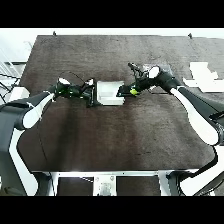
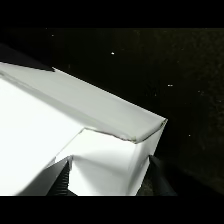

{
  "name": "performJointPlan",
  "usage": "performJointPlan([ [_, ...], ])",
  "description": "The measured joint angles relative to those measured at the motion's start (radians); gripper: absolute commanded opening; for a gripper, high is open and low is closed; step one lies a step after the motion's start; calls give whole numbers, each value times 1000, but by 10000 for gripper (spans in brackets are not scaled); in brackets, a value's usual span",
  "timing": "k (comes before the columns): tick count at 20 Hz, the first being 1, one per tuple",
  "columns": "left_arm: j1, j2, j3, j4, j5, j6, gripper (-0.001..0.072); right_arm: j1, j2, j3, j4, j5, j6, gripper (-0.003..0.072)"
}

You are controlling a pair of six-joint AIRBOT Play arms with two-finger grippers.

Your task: Fold the box and place the chain.

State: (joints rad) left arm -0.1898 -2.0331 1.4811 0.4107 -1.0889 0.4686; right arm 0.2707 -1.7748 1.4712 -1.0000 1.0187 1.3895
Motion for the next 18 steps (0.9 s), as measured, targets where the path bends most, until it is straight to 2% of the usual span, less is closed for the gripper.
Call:
performJointPlan([
  [10,1,0,0,0,-3,0,516,83,-13,21,-181,-60,218,555],
  [18,1,0,0,0,-4,0,516,134,-39,105,-375,-1,407,554],
])
